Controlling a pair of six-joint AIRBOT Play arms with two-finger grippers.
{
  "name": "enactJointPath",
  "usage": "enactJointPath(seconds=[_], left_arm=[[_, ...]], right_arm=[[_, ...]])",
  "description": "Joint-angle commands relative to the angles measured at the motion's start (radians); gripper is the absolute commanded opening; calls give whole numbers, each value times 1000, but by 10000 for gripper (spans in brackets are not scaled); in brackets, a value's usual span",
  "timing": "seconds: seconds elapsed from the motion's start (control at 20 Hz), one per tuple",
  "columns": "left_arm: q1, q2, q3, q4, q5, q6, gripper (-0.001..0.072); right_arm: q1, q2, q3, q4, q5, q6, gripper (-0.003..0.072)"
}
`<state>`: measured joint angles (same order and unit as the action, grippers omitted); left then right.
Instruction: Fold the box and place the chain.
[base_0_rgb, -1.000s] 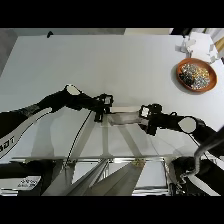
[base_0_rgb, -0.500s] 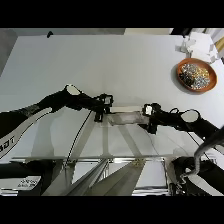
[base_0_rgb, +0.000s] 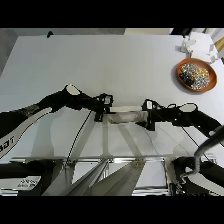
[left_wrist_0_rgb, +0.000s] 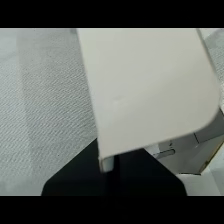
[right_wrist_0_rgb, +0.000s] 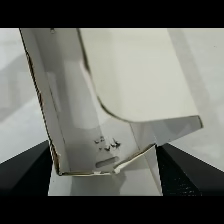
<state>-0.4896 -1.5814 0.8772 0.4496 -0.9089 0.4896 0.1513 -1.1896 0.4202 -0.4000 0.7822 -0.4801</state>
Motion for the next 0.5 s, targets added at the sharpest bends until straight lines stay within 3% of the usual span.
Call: enactJointPath(seconds=[0.0,0.45], left_arm=[[0,0,0,0,-1,0,12],[0,0,0,0,-1,0,12]], right_arm=[[-6,-40,14,3,30,-27,666],[39,-101,14,16,17,-131,641]])
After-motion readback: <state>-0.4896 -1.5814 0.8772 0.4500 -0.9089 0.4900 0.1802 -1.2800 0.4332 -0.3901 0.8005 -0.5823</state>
